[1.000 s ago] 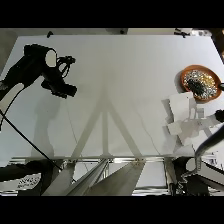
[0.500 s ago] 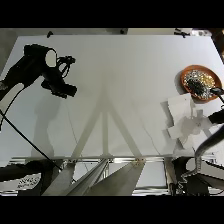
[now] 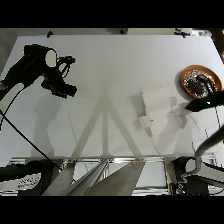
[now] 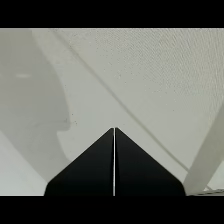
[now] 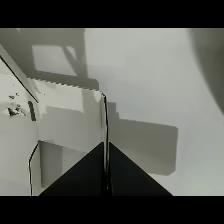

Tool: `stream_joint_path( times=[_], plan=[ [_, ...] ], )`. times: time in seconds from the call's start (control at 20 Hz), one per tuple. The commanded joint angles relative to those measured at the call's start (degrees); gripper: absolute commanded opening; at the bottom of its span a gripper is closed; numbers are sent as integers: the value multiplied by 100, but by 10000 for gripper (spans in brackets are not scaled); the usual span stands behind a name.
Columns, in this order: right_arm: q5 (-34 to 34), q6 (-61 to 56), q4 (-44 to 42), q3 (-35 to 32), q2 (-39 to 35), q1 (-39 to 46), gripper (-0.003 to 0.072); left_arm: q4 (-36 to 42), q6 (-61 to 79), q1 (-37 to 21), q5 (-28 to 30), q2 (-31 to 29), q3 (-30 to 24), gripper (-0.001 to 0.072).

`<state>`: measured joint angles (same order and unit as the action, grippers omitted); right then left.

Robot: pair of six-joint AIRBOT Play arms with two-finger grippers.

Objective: Fold the box and place the chain.

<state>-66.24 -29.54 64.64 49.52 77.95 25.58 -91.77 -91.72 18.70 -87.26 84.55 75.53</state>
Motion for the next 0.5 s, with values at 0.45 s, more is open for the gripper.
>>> stream_joint_path(
  times=[0.45],
  plan=[
    [1121, -3364, -1447, -450, -577, -3357, 10, -2, 2, -4, 2, -4, -2, 13]
  ],
)
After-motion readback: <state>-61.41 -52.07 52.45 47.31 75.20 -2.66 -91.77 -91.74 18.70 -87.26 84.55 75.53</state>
